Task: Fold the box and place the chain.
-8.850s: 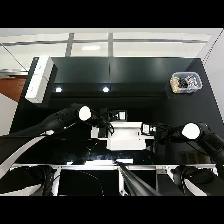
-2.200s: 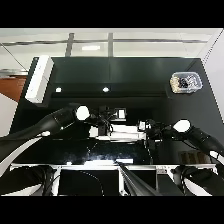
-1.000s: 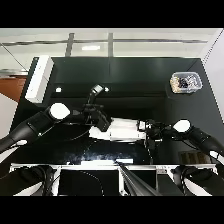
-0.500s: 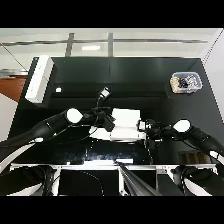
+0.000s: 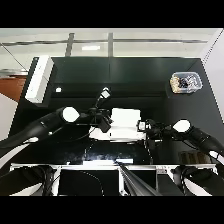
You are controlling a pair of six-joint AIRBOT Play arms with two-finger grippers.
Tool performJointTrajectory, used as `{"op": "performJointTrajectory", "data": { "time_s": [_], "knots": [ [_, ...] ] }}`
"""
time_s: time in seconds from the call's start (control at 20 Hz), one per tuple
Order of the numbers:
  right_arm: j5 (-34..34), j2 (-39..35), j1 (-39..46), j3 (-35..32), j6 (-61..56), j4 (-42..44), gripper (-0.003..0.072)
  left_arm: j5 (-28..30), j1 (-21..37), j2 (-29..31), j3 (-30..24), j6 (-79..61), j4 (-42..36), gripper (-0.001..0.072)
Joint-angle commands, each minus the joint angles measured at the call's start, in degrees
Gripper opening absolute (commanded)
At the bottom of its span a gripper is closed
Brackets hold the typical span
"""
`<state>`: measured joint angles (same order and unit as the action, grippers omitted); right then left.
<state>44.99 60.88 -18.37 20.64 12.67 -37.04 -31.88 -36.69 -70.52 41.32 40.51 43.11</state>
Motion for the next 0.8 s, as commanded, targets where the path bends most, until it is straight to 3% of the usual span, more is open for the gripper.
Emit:
{"op": "performJointTrajectory", "data": {
  "time_s": [0.0,0.15,0.3,0.35,0.65,0.75],
  "knots": [
    [0.0,0.0,0.0,0.0,0.0,0.0,0.0476,-6.4,5.6,5.5,0.0,0.4,6.0,0.0501],
    [0.0,0.0,0.0,0.0,0.0,0.0,0.0476,-11.4,12.0,8.2,0.0,0.3,9.4,0.0713],
    [0.0,0.0,0.0,0.0,0.0,0.0,0.0476,-23.1,11.7,7.7,-0.2,-16.9,15.7,0.0711],
    [0.0,0.0,0.0,0.0,0.0,0.0,0.0476,-23.7,10.8,7.7,-0.8,-19.0,16.5,0.0711],
    [0.0,0.0,0.0,0.0,0.0,0.0,0.0475,-17.7,3.6,4.2,-3.7,-29.2,12.0,0.0711],
    [0.0,0.0,0.0,0.0,-0.2,0.0,0.0476,-12.0,1.5,3.4,-3.7,-29.9,8.2,0.0711]
  ]
}}
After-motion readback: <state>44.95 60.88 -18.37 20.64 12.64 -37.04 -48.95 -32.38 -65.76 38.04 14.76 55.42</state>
